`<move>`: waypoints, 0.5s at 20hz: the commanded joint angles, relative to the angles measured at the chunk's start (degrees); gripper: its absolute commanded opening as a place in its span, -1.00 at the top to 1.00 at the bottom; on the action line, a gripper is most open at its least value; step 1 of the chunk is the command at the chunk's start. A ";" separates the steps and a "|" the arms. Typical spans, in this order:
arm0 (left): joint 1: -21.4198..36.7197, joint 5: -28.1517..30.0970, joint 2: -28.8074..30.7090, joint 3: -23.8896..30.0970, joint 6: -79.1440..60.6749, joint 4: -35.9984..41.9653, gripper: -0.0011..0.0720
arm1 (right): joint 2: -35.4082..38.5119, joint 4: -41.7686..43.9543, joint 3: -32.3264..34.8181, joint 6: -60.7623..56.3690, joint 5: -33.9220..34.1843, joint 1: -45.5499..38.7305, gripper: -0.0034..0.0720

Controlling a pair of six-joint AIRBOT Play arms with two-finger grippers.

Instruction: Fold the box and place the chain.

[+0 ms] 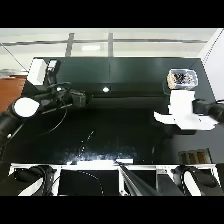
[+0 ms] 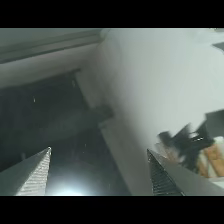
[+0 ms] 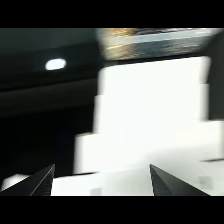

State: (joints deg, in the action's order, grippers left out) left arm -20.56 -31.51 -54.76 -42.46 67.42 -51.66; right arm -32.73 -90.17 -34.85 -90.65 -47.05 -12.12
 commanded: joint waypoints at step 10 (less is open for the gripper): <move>-0.59 -1.25 -5.70 -6.38 -0.11 -1.66 -0.98 | -41.57 13.05 -26.71 9.64 -7.76 -47.04 -0.98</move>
State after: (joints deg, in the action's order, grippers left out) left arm -21.12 -32.49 -60.25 -48.56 67.26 -53.25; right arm -67.44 -86.41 -57.93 -90.43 -47.94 -51.18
